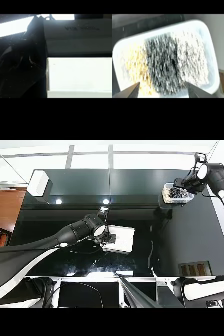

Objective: Fold the box and place the chain.

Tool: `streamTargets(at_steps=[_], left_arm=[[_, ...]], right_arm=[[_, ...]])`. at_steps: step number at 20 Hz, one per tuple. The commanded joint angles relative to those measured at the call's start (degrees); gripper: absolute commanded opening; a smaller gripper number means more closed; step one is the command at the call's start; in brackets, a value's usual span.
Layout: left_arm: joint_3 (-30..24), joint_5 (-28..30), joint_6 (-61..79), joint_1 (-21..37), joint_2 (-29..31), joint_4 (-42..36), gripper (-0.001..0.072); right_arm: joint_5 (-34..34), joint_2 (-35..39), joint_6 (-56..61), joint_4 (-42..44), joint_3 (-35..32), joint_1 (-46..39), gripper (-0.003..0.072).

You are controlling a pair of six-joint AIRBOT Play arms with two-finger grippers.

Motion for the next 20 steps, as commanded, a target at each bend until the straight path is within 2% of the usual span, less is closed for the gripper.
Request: streamTargets(at_steps=[1,5,6,8,9,10,11,13,14,17,20], left_arm=[[0.0,0.1,0.0,0.0,0.0,0.0,0.003],[0.0,0.1,0.0,0.0,0.0,0.1,0.0029],[0.0,0.1,0.0,0.0,0.0,0.0,0.0029],[0.0,0.1,0.0,0.0,0.0,0.0,0.003],[0.0,0.1,0.0,0.0,0.0,0.0,0.003],[0.0,0.1,0.0,0.0,0.0,0.0,0.0029],[0.0,0.1,0.0,0.0,0.0,0.1,0.003],[0.0,0.1,0.0,0.0,0.0,0.0,0.003],[0.0,0.1,0.0,0.0,0.0,0.0,0.003],[0.0,0.1,0.0,0.0,0.0,0.0,0.0029],[0.0,0.1,0.0,0.0,0.0,0.0,0.0029]], right_arm=[[0.7,-6.8,-0.1,0.3,4.8,-0.2,0.072],[0.2,-10.0,-0.1,0.3,4.9,-0.2,0.072],[0.1,-10.3,-0.1,0.3,4.9,-0.2,0.0618],[-0.3,-10.3,-0.1,0.2,5.0,-0.2,0.0311],[-0.3,-10.3,-0.1,0.2,5.3,-0.2,0.0186],[0.1,-10.2,-0.1,0.2,5.8,-0.2,0.0141],[1.1,-10.2,-0.1,0.0,6.6,-0.2,0.0053],[4.0,-9.9,-0.1,-1.5,8.5,-0.2,0.0041],[6.1,-9.6,-0.8,-2.2,9.8,-0.2,0.0011],[9.5,-6.5,-5.1,-2.7,12.4,-0.2,0.001],[11.4,0.9,-10.0,2.8,12.3,-0.2,0.001]])
